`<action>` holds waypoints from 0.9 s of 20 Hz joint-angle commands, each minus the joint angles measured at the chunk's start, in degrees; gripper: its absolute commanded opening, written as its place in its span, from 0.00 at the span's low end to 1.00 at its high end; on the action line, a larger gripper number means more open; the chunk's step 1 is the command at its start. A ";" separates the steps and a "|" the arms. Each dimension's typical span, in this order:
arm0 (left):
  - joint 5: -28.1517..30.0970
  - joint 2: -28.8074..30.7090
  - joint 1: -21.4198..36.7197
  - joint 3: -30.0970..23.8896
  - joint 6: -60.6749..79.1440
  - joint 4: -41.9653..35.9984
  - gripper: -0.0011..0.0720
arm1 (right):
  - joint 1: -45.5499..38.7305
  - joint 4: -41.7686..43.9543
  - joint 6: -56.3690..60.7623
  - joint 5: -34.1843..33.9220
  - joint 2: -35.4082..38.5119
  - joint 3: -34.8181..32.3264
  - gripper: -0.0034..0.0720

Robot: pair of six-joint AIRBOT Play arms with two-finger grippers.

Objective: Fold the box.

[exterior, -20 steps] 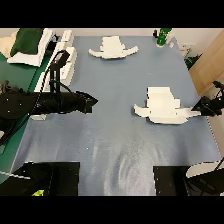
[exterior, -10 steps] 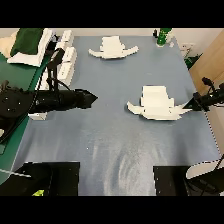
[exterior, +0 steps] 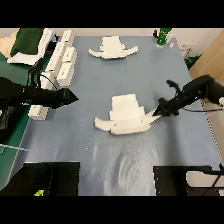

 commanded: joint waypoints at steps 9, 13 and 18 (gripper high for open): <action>-13.75 -12.28 2.75 -3.45 20.79 -7.72 0.66 | 30.93 -2.69 17.55 29.62 35.06 -32.44 0.05; -12.39 -19.78 0.55 -4.85 23.58 -8.28 0.66 | 34.62 -7.61 17.33 31.19 35.36 -32.48 0.05; -12.44 -28.48 -1.38 -6.25 27.04 -12.50 0.66 | 41.42 -9.86 17.42 38.12 36.15 -32.48 0.05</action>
